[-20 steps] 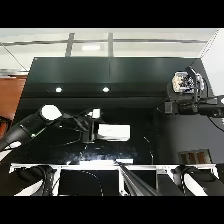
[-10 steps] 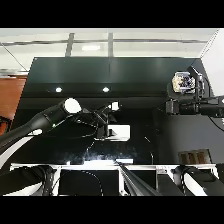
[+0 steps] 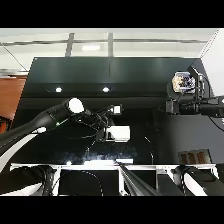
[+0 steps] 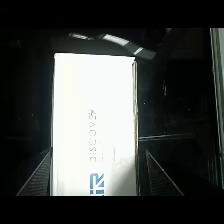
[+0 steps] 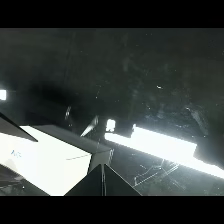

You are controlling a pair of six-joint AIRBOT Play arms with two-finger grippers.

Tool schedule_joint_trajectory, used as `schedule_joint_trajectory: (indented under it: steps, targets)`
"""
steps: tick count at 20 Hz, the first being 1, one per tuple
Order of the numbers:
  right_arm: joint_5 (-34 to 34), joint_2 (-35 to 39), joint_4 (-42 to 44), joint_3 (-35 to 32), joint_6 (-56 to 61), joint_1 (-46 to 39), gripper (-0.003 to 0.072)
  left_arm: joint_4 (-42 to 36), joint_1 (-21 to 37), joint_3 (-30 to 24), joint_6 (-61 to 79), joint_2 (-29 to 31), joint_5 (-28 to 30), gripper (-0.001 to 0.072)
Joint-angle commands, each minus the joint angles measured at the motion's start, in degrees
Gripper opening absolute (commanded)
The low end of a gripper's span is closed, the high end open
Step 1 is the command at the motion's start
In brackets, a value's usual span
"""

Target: Fold the box and place the chain.

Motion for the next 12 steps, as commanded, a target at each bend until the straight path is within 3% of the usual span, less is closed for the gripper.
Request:
schedule_joint_trajectory:
  steps: [1, 6, 9, 12]
  targets:
    - [0.0, 0.0, 0.0, 0.0, 0.0, 0.0, 0.0009, 0.9, -0.9, 0.0, 0.0, -0.1, 0.8, 0.0712]
    - [0.0, 0.0, -0.5, 0.0, 0.4, 0.0, 0.0009, 6.4, -5.0, 0.0, -0.1, -0.1, 3.0, 0.0712]
    - [0.0, 0.0, -2.8, 0.0, 2.1, 0.0, 0.0009, 11.8, -7.2, -0.4, -5.9, -0.2, 8.4, 0.0712]
    - [0.0, 0.0, -3.0, 0.0, 2.2, 0.0, 0.0010, 12.0, -8.8, -2.1, -6.0, -0.8, 11.7, 0.0712]
